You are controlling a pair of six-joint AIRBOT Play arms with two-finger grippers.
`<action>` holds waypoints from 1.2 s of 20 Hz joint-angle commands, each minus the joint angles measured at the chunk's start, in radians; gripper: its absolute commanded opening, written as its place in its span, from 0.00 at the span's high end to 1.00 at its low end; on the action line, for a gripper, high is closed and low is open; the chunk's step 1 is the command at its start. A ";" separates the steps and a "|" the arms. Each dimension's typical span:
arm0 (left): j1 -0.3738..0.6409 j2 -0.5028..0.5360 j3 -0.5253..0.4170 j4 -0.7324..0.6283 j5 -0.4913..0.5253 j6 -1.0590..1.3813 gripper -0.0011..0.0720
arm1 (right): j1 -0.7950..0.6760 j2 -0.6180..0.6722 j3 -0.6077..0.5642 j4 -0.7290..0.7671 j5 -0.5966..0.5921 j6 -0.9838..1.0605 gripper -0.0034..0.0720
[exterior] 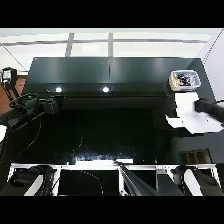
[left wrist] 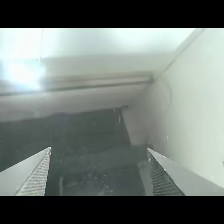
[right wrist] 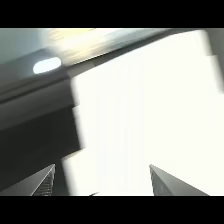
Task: Fold the box and place the chain.
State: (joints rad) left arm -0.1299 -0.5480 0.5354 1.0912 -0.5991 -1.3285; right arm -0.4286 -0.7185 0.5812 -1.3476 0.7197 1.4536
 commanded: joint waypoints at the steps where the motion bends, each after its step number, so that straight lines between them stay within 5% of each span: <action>1: -0.001 -0.001 0.000 -0.018 0.031 -0.011 0.02 | -0.260 -0.234 0.213 -0.254 0.013 0.171 0.02; 6: -0.001 -0.003 0.000 -0.019 0.031 -0.010 0.02 | -0.631 -0.542 0.559 -0.174 0.274 0.180 0.02; 10: -0.001 -0.010 0.000 -0.031 0.039 -0.010 0.02 | -0.818 -0.770 0.678 0.266 0.476 -0.176 0.03; 14: -0.001 -0.010 0.000 -0.038 0.050 -0.010 0.02 | -0.820 -0.987 0.812 0.431 0.738 -0.447 0.03; 18: -0.001 -0.010 0.000 -0.085 0.050 -0.011 0.02 | -0.803 -1.119 0.828 0.549 0.799 -0.497 0.03; 24: -0.001 -0.010 0.000 -0.106 0.050 -0.011 0.02 | -0.734 -1.144 0.829 0.558 0.823 -0.580 0.03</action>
State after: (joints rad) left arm -0.1299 -0.5579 0.5354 1.0061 -0.5495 -1.3396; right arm -1.1866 -1.8435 1.4052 -0.8169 1.5116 0.9226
